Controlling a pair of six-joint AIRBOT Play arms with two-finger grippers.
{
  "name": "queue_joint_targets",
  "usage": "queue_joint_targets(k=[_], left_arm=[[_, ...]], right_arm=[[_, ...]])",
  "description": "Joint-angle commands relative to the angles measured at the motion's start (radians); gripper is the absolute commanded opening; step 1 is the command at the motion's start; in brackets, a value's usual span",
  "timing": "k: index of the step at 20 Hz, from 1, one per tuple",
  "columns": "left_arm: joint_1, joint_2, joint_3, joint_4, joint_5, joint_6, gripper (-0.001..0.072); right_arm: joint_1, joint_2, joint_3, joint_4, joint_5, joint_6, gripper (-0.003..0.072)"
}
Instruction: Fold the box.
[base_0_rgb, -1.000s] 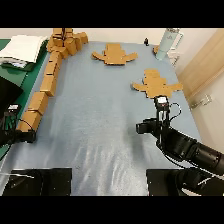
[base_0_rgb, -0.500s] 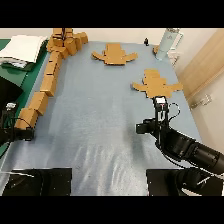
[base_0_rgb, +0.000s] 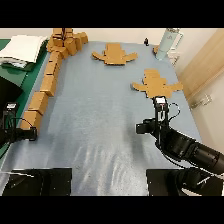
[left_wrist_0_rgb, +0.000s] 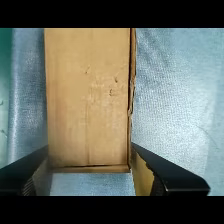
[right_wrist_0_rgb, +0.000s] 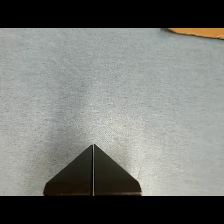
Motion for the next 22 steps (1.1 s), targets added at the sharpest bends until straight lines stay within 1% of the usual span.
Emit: queue_joint_targets(k=[1,2,5,6,9,12,15,16,17,18,20,22], left_arm=[[0.002,0.0,0.001,0.037,-0.019,0.0,0.0699],[0.002,0.0,0.006,0.065,-0.04,-0.002,0.07],[0.002,0.009,0.065,0.201,-0.197,-0.081,0.07],[0.002,0.012,0.095,0.219,-0.255,-0.085,0.07],[-0.01,0.02,0.186,0.176,-0.394,-0.12,0.07],[-0.056,0.023,0.261,0.161,-0.556,-0.179,0.07],[-0.119,0.024,0.351,0.141,-0.687,-0.273,0.0696],[-0.156,0.024,0.388,0.104,-0.717,-0.304,0.0488],[-0.196,0.023,0.425,0.056,-0.739,-0.311,0.0118],[-0.244,0.02,0.461,0.016,-0.735,-0.312,0.0015],[-0.375,-0.009,0.537,-0.043,-0.695,-0.368,0.0014],[-0.534,-0.092,0.622,-0.042,-0.661,-0.451,0.0014]], right_arm=[[0.001,0.0,0.0,0.0,0.0,0.0,0.0003],[0.001,0.0,0.0,0.0,0.0,0.0,0.0003],[0.001,0.0,0.0,-0.001,0.001,0.0,0.0003],[0.001,0.0,0.0,-0.006,0.001,0.0,0.0003],[0.001,0.0,0.0,-0.026,0.001,0.0,0.0003],[0.001,0.0,0.0,-0.027,0.001,0.0,0.0003],[0.001,0.0,0.0,-0.023,0.001,0.0,0.0003],[0.001,-0.001,0.0,-0.021,0.003,-0.002,0.0003],[0.001,-0.003,0.0,-0.014,0.006,-0.009,0.0003],[0.001,-0.008,0.001,-0.006,0.009,-0.011,0.0003],[-0.001,-0.028,0.013,0.01,0.01,-0.013,0.0003],[-0.039,-0.069,0.069,0.061,0.016,-0.09,0.0003]])
